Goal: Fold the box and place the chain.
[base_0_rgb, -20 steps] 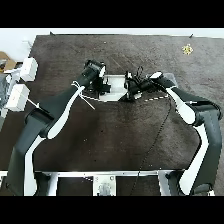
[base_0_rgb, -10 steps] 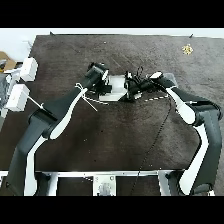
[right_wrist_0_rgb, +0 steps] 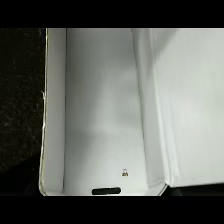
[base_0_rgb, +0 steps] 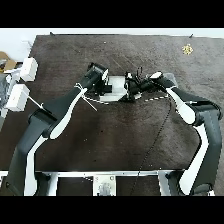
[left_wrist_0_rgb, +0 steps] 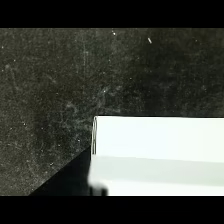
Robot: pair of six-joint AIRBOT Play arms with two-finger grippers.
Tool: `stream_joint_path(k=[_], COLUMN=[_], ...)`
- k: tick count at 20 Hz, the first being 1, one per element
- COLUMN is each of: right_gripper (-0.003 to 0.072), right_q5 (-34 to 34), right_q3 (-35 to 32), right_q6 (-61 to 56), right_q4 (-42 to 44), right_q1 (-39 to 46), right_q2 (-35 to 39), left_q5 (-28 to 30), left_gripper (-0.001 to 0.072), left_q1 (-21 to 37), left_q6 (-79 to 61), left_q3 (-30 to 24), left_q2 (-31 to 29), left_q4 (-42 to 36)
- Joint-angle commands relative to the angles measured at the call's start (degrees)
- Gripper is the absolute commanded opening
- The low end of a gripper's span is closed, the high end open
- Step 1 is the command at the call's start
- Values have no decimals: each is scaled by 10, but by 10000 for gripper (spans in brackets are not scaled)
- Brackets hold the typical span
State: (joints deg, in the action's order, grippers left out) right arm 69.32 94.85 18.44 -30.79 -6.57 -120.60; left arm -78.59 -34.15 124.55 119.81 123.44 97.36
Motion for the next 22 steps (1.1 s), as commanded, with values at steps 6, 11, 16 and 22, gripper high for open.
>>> stream_joint_path(k=[6, 11, 16, 22], right_gripper=[386, 386, 387, 386], right_q5=[-3, -3, -3, -3], right_q3=[1, 1, 1, 1], right_q6=[0, 0, 0, 0], right_q4=[2, 2, 2, 2], right_q1=[0, 0, 0, 0], right_q2=[0, 0, 0, 0], left_q5=[11, 18, -7, -15], left_gripper=[268, 452, 452, 452], left_q1=[0, 0, 0, 3], left_q6=[-32, -126, -167, -335], left_q3=[0, 0, -1, 1], left_q2=[0, -25, -61, -129], left_q4=[-6, -19, -15, 0])
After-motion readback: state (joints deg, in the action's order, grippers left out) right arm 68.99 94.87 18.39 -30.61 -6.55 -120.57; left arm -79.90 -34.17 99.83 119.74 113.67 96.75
